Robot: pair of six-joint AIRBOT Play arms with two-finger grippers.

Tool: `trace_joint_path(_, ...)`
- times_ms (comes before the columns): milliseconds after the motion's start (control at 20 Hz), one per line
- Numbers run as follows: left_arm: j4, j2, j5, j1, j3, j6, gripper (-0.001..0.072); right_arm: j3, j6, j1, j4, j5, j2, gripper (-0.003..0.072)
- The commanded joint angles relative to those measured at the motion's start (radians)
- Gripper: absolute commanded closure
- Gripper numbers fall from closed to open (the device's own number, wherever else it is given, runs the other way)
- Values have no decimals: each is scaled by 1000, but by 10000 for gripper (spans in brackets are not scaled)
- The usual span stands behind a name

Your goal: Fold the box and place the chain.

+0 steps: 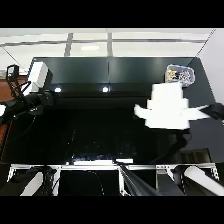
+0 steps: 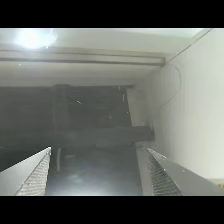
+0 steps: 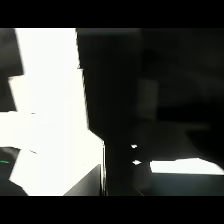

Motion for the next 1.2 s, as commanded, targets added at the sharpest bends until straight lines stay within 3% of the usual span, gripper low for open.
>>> trace_joint_path(0, -17, -34, -2, -68, 0, 1, 2, -270, -63, 272, 317, -261, 198, 671)
trace_joint_path(150, -194, -114, -8, -172, 19, 16, 2, -421, -70, 551, 445, -509, 272, 671)
trace_joint_path(250, -230, -217, -41, -252, 84, 48, 4, -460, -64, 727, 453, -628, 270, 671)
trace_joint_path(450, -262, -520, -298, -312, 300, 46, 4, -473, -36, 952, 452, -772, 270, 670)
trace_joint_path(600, -362, -703, -408, -303, 418, 45, 4, -473, -36, 1011, 452, -787, 270, 670)
trace_joint_path(850, -355, -888, -578, -319, 549, 30, 4, -473, -35, 1024, 453, -787, 270, 670)
trace_joint_path(1000, -414, -975, -839, -330, 613, 220, 5, -473, -35, 1025, 453, -786, 270, 670)
trace_joint_path(1100, -320, -1011, -932, -341, 661, 233, 31, -473, -35, 1025, 453, -785, 270, 670)
trace_joint_path(1150, -249, -1015, -933, -344, 679, 234, 82, -473, -35, 1025, 453, -785, 270, 670)
